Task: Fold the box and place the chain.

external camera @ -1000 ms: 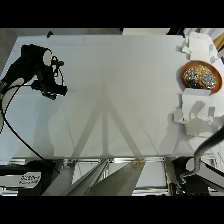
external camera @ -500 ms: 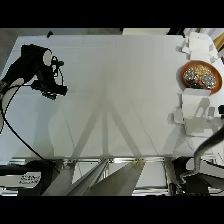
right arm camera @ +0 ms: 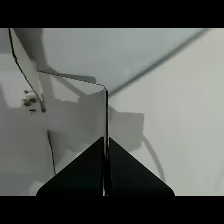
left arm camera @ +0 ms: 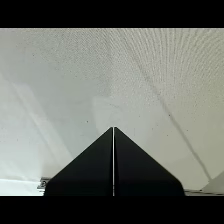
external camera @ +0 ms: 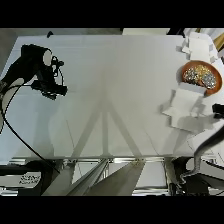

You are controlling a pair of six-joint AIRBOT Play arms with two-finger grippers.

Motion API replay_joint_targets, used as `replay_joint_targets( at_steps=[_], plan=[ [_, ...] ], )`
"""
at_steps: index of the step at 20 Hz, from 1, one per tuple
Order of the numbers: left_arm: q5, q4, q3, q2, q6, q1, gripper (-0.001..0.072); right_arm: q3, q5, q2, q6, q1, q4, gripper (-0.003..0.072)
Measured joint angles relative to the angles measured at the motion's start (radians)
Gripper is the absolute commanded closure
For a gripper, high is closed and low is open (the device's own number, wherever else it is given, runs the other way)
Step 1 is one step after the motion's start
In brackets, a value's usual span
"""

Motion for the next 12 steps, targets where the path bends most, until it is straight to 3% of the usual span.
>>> replay_joint_targets(
  at_steps=[6,12],
  plan=[
    [0.0,0.0,0.0,0.0,0.0,0.0,0.0699,-0.234,-0.066,0.239,-0.23,0.158,0.4,0.0676],
    [0.0,0.0,0.0,0.0,0.0,0.0,0.0699,-0.392,-0.161,0.415,-0.27,0.469,0.588,0.0676]
  ],
)
